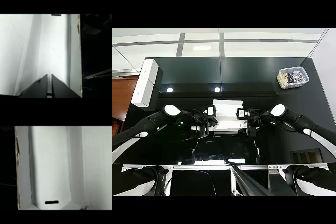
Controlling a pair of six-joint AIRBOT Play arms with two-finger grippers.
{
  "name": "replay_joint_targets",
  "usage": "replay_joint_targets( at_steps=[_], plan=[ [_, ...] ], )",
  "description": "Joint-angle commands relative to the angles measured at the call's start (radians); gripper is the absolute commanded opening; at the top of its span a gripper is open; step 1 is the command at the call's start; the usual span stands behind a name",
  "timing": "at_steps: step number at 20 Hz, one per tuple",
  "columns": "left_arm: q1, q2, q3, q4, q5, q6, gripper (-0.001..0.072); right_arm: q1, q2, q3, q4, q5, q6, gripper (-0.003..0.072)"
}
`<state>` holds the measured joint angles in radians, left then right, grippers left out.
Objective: Fold the box and place the chain.
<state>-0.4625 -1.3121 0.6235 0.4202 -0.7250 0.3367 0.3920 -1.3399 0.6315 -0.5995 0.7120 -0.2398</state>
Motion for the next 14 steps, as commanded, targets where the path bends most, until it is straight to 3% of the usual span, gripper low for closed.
replay_joint_targets(
  at_steps=[1,2,4,5,6,8,10,14],
  plan=[
    [-0.003,-0.004,0.001,-0.013,0.010,-0.005,0.0380,0.001,-0.001,0.000,0.000,0.000,0.000,0.0080],
    [-0.003,-0.004,0.001,-0.012,0.010,-0.005,0.0370,0.001,-0.001,0.000,0.000,0.000,0.000,0.0080],
    [-0.003,-0.002,0.002,-0.013,0.002,-0.005,0.0160,0.001,-0.001,0.000,0.000,0.000,0.000,0.0080],
    [-0.003,-0.002,0.002,-0.014,-0.009,-0.006,0.0250,0.001,-0.001,0.000,0.000,0.000,0.000,0.0080],
    [-0.002,-0.002,0.002,-0.012,-0.019,-0.011,0.0387,0.001,-0.001,0.000,0.000,0.000,0.000,0.0080],
    [0.006,0.020,0.014,0.062,-0.031,-0.096,0.0085,0.001,-0.001,0.000,0.000,0.000,0.000,0.0080],
    [0.036,0.079,0.038,0.187,-0.077,-0.275,0.0027,0.001,-0.001,0.000,0.000,0.000,0.000,0.0080],
    [0.168,0.275,0.048,0.409,-0.098,-0.668,0.0026,0.001,-0.001,0.000,0.000,0.000,0.000,0.0080]
  ],
)
